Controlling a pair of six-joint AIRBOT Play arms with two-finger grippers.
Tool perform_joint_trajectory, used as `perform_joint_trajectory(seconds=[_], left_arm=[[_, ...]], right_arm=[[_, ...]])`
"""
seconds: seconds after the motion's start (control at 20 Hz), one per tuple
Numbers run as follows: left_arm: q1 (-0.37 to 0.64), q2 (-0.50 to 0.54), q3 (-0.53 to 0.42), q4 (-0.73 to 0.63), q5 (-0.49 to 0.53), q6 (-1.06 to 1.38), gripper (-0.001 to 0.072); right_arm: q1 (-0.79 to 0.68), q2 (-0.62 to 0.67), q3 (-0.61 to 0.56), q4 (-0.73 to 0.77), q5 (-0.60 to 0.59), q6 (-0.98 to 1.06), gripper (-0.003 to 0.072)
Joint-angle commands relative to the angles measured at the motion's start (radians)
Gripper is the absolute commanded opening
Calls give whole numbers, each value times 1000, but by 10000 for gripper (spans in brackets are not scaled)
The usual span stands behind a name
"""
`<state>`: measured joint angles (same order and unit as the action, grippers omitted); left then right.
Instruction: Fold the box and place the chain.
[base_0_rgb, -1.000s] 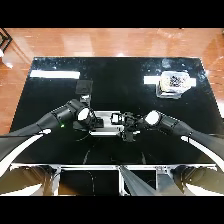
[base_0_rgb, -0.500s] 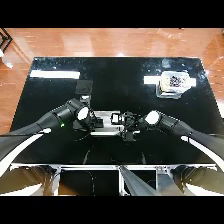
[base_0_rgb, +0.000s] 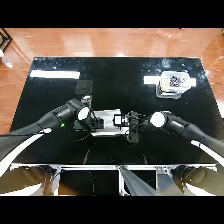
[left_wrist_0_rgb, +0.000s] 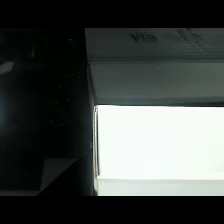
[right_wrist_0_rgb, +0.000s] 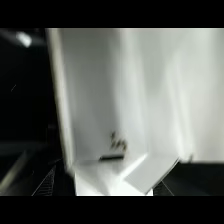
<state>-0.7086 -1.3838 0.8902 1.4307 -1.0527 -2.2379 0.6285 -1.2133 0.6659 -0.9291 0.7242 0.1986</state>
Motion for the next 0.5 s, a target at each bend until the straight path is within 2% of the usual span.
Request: perform_joint_trajectory(seconds=[0.0,0.2,0.45], left_arm=[[1,2,11,31,-21,34,19],[0,2,41,84,-60,35,18],[0,-6,42,87,-63,40,18]], right_arm=[[-11,47,0,-126,81,73,702],[-11,27,-2,-73,16,63,702],[-9,-16,-2,46,-32,-44,702]])
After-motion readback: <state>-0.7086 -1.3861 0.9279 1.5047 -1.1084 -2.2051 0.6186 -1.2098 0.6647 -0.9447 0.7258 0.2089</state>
